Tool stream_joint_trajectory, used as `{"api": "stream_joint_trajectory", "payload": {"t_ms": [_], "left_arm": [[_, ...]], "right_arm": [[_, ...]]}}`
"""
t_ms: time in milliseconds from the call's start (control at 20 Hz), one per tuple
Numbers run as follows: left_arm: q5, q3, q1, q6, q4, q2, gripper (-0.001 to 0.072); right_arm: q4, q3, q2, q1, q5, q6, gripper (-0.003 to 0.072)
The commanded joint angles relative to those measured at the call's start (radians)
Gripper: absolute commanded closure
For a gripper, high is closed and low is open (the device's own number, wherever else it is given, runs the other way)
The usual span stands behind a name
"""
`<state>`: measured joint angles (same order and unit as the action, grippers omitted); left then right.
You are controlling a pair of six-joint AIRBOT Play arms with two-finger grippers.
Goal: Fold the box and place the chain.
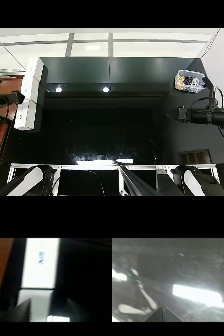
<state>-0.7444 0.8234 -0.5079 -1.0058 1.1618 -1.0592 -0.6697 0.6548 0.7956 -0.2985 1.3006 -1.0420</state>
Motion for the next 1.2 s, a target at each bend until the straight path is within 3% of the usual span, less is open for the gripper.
{"api": "stream_joint_trajectory", "payload": {"t_ms": [0, 50, 200, 400, 500, 600, 1150], "left_arm": [[-0.058, 0.02, 0.144, -0.081, -0.074, 0.07, 0.0507], [-0.089, 0.02, 0.214, -0.083, -0.074, 0.092, 0.0689], [-0.126, 0.011, 0.42, -0.106, -0.07, 0.164, 0.0686], [0.013, -0.151, 0.6, -0.148, -0.07, 0.312, 0.0686], [0.074, -0.249, 0.616, -0.15, -0.071, 0.367, 0.0685], [0.068, -0.285, 0.611, -0.15, -0.07, 0.414, 0.0684], [0.072, -0.29, 0.612, -0.148, -0.071, 0.445, 0.0684]], "right_arm": [[0.062, 0.047, -0.001, 0.102, -0.034, -0.053, 0.0677], [0.01, 0.08, -0.001, 0.149, -0.056, -0.053, 0.0677], [-0.206, 0.186, -0.003, 0.247, -0.126, -0.087, 0.0677], [-0.464, 0.171, -0.011, 0.259, -0.364, -0.137, 0.0676], [-0.513, 0.126, -0.011, 0.259, -0.468, -0.136, 0.0676], [-0.563, 0.116, -0.011, 0.259, -0.497, -0.136, 0.0675], [-0.56, 0.116, -0.011, 0.259, -0.49, -0.136, 0.0675]]}}
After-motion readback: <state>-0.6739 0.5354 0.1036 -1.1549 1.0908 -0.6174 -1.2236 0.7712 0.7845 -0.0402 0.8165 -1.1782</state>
